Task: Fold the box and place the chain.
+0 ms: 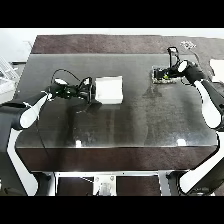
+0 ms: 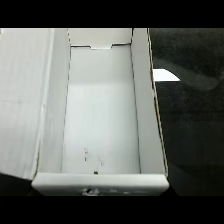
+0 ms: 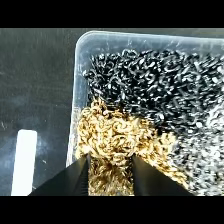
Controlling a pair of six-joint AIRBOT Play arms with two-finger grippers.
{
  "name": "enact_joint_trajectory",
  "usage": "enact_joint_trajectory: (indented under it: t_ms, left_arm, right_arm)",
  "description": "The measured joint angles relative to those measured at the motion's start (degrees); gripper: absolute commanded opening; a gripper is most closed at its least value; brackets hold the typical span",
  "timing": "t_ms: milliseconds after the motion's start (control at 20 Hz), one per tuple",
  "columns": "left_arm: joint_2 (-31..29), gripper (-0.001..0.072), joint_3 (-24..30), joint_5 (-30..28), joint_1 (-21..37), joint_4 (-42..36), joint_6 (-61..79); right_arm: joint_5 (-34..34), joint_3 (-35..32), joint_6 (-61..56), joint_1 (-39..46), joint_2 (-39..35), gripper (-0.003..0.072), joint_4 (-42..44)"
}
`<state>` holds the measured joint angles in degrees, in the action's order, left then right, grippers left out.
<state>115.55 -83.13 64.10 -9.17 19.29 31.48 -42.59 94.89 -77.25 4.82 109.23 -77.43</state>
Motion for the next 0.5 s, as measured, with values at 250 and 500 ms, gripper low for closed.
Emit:
enact_joint_trajectory:
  t_ms: [250, 500]
  left_arm:
    - [0.0, 0.0528, 0.0, 0.0, 0.0, 0.0, 0.0]
    - [0.0, 0.0528, 0.0, 0.02, 0.0, 0.0, 0.0]
  right_arm:
    - [-1.25, 0.68, 0.31, 0.61, 0.68, 0.0011, 0.42]
    - [-2.27, 5.4, 0.07, 0.2, -0.92, 0.0009, 0.22]
